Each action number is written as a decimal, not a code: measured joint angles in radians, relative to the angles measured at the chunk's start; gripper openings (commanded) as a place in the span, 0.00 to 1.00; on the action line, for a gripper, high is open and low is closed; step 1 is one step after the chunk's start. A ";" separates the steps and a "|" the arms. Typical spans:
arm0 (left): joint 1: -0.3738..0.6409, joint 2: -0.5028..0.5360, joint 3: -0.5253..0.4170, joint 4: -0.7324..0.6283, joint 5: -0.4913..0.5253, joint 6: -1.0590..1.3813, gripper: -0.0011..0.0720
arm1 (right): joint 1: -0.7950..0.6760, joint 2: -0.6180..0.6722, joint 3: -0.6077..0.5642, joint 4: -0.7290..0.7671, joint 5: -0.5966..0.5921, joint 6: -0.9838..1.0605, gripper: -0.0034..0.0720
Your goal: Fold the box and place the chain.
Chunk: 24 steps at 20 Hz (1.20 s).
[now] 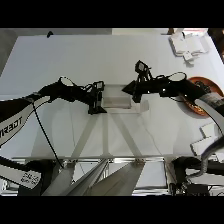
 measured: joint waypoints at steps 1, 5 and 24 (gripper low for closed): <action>0.000 0.000 0.000 0.000 0.000 0.000 0.45 | 0.011 -0.009 0.000 0.010 -0.051 0.029 0.06; 0.000 0.000 0.000 0.000 0.000 0.000 0.45 | 0.031 -0.040 0.000 0.003 -0.126 0.132 0.06; 0.000 0.000 0.000 0.000 0.000 0.000 0.45 | 0.038 0.360 0.000 -0.517 0.173 0.246 0.14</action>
